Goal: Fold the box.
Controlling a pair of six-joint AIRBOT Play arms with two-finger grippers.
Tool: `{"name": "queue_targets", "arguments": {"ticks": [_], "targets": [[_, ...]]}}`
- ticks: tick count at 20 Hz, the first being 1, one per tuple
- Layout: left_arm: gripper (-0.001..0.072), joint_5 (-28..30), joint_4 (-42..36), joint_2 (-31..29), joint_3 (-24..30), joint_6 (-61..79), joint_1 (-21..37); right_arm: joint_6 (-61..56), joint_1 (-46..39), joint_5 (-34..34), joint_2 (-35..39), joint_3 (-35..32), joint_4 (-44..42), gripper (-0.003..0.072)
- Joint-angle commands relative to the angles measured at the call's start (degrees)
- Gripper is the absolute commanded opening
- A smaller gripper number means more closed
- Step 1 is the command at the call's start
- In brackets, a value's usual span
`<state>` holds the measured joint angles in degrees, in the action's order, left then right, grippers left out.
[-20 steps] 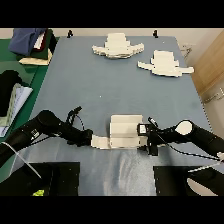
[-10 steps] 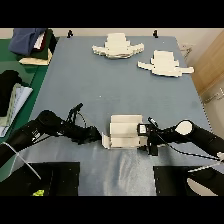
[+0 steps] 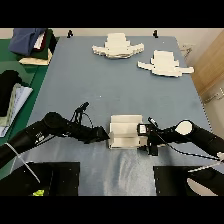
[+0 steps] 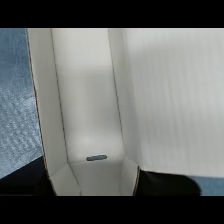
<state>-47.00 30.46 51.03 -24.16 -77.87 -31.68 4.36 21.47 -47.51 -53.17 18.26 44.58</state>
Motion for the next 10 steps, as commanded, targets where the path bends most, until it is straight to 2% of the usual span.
{"name": "queue_targets", "arguments": {"ticks": [1,3,7,10], "targets": [[0.0565,1.49,-2.73,0.94,-0.20,0.13,-0.50,0.00,0.07,0.00,0.02,0.00,-0.02,0.0520],[0.0564,0.72,-6.51,2.16,-0.20,0.85,-0.52,0.00,0.04,0.00,0.02,0.00,0.00,0.0520],[0.0566,-1.18,-8.74,5.35,-0.20,2.93,-0.52,0.00,0.04,0.00,0.02,0.00,-0.02,0.0520],[0.0564,0.96,-11.87,6.12,-0.20,6.73,-0.92,0.00,0.04,-0.02,0.02,0.00,0.00,0.0520]]}}
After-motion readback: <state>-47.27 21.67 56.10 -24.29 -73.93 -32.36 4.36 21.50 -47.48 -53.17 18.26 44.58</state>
